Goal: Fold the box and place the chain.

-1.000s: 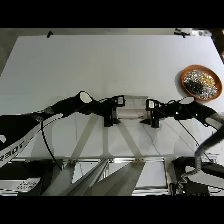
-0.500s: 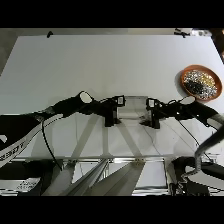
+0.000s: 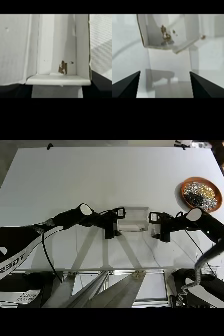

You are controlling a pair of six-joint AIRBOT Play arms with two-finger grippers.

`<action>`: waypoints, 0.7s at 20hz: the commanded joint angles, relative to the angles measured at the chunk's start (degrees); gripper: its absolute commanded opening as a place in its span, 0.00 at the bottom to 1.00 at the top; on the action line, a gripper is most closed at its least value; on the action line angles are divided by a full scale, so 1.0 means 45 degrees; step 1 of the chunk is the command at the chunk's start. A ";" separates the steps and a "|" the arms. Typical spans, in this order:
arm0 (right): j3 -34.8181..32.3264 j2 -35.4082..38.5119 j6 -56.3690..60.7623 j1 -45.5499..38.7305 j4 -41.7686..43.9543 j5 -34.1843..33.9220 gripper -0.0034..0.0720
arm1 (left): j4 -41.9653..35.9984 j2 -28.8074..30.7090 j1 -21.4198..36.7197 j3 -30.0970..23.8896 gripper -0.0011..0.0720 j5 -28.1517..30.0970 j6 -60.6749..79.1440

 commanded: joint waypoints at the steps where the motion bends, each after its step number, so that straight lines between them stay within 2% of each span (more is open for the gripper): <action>1: 0.0010 0.1569 0.1239 -0.0005 -0.1200 -0.0058 0.94 | 0.0015 0.0010 0.0005 -0.0005 0.39 -0.0029 0.0010; 2: 0.0010 0.2205 0.1239 -0.0005 -0.0646 -0.0083 0.87 | 0.0015 0.0010 0.0005 -0.0005 0.39 -0.0029 0.0010; 3: 0.0010 0.2769 0.1214 -0.0005 0.0316 -0.0063 0.70 | 0.0015 0.0010 0.0005 -0.0005 0.39 -0.0029 0.0010; 5: 0.0010 0.3551 0.1171 0.0000 0.3308 -0.0087 0.04 | 0.0015 0.0010 0.0005 -0.0005 0.39 -0.0029 0.0010; 7: 0.0010 0.3512 0.0928 0.0015 0.6460 -0.0670 0.06 | 0.0015 0.0010 0.0005 -0.0005 0.39 -0.0029 0.0010; 9: 0.0010 0.3113 0.0933 0.0364 0.8189 -0.1972 0.06 | 0.0015 0.0010 0.0005 -0.0005 0.39 -0.0029 0.0010; 14: 0.0010 0.0903 0.1656 0.2098 0.8422 -0.4915 0.06 | 0.0015 0.0010 0.0005 -0.0005 0.39 -0.0024 0.0010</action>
